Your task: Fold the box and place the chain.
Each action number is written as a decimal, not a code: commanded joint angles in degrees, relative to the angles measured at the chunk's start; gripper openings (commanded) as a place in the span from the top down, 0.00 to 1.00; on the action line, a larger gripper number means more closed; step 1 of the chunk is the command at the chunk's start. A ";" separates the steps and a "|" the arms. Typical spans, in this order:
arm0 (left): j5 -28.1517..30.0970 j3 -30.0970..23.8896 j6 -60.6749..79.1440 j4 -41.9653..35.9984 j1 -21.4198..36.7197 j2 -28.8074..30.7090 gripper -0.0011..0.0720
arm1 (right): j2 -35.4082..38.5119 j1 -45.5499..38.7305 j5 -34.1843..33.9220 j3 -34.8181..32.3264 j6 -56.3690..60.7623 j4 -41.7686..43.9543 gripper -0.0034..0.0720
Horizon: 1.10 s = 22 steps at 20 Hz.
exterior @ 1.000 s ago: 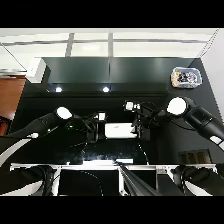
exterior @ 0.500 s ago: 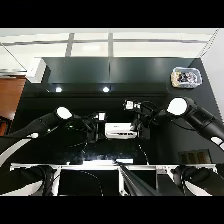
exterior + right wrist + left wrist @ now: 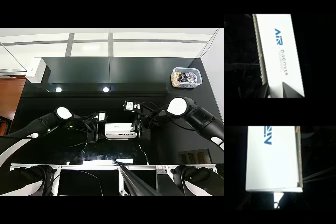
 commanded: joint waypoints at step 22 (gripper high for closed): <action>0.00 0.04 -0.07 0.00 -0.02 -0.02 0.43 | 0.04 0.00 1.29 0.02 2.43 0.07 0.67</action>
